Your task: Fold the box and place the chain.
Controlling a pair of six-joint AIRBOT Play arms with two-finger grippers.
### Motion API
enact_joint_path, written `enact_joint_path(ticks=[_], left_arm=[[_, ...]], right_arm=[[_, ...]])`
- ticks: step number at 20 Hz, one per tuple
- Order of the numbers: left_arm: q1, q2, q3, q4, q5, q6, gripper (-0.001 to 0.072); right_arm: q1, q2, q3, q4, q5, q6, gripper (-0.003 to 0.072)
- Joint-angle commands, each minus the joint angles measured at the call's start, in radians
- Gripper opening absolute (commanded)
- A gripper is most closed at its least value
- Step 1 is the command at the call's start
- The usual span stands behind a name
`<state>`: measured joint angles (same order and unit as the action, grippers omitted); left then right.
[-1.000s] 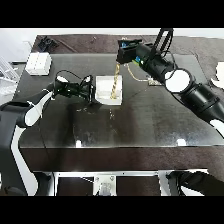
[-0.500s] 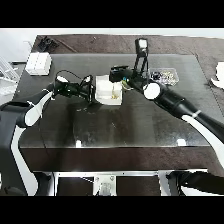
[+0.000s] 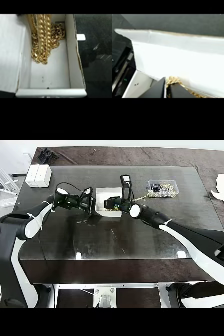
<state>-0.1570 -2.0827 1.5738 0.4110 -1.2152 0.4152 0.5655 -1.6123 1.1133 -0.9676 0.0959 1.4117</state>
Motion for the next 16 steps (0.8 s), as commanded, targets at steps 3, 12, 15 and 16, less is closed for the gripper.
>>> enact_joint_path(ticks=[3, 12, 15, 16], left_arm=[[-0.001, 0.0, 0.0, 0.0, 0.0, 0.0, 0.043], [-0.001, 0.0, 0.0, 0.0, 0.0, 0.0, 0.043], [-0.001, 0.0, 0.0, 0.0, 0.0, 0.0, 0.043], [-0.001, 0.0, 0.0, 0.0, 0.0, 0.0, 0.043]], right_arm=[[0.003, -0.001, 0.0, -0.001, 0.001, 0.002, 0.0335], [-0.032, 0.176, 0.0, -0.005, 0.145, -0.037, 0.0514], [-0.071, 0.177, -0.003, -0.051, 0.211, -0.066, 0.0514], [-0.101, 0.177, -0.006, -0.058, 0.202, -0.065, 0.0512]])
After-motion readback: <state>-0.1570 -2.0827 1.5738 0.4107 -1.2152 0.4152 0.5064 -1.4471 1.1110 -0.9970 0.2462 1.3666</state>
